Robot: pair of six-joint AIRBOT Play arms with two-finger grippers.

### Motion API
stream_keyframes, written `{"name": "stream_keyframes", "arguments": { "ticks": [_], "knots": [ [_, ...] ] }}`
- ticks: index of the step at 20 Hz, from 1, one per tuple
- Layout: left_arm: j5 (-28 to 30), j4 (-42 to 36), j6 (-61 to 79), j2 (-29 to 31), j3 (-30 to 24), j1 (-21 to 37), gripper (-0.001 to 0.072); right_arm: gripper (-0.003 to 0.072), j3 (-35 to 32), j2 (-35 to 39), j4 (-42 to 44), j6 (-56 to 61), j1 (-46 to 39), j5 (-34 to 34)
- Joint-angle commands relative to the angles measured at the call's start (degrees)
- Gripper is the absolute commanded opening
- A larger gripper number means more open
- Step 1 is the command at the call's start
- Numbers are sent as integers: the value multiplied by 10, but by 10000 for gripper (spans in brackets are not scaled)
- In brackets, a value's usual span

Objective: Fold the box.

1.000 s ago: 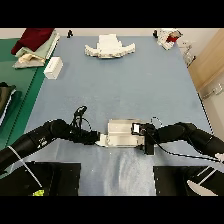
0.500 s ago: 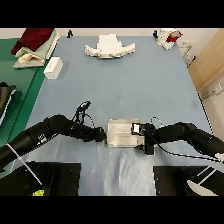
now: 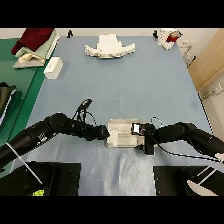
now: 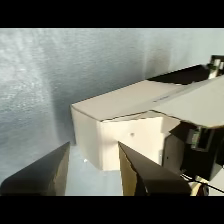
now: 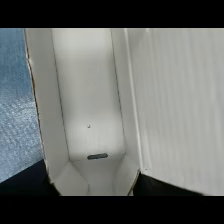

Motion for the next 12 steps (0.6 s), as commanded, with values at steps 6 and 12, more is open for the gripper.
{"name": "stream_keyframes", "arguments": {
  "ticks": [6,12],
  "knots": [
    [1,200,-265,-47,68,-102,458,532,0,0,0,0,0,0],
    [-35,279,-381,-131,141,-167,418,532,0,0,0,0,0,0]
  ]
}}
